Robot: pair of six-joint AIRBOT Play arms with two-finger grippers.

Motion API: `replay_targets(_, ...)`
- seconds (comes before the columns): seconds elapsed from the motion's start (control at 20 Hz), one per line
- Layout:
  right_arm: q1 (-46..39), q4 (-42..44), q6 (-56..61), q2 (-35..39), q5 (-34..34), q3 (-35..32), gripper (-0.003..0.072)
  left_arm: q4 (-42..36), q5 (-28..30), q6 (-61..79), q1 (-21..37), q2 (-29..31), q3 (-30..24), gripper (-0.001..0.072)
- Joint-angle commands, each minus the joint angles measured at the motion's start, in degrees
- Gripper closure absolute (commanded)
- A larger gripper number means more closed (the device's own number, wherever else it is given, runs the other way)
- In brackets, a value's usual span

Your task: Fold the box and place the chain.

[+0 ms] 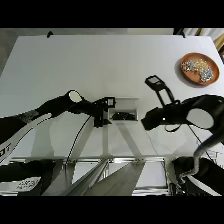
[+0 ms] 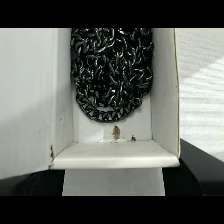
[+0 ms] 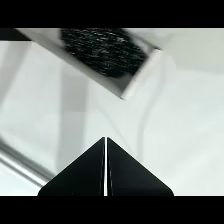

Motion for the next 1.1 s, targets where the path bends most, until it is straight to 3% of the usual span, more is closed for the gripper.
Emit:
replay_targets(0.0,-6.05,-9.09,1.49,4.37,8.96,0.15,0.0671,0.00,0.00,0.00,0.00,0.04,-0.02,0.0698)
replay_targets(0.2,-22.60,-8.02,-8.76,2.36,7.96,1.44,0.0671,0.02,0.04,0.00,0.00,0.04,-0.02,0.0698)
replay_targets(0.4,-33.00,0.02,-20.31,-5.22,5.07,8.98,0.0671,0.00,0.02,0.00,0.00,0.04,-0.02,0.0698)
replay_targets(0.65,-30.60,14.51,-33.88,-21.18,-7.17,17.53,0.0670,0.02,0.02,0.00,0.00,0.04,-0.02,0.0698)
replay_targets(0.85,-21.84,15.61,-41.77,-30.56,-12.24,21.03,0.0671,0.00,0.00,0.00,0.00,0.04,-0.02,0.0698)
replay_targets(0.95,-17.27,15.63,-45.62,-32.44,-15.28,21.03,0.0671,0.00,0.02,0.00,0.00,0.04,-0.02,0.0698)
replay_targets(1.05,-13.22,15.78,-47.04,-32.48,-14.05,21.03,0.0671,0.00,0.00,0.00,0.00,0.04,-0.02,0.0698)
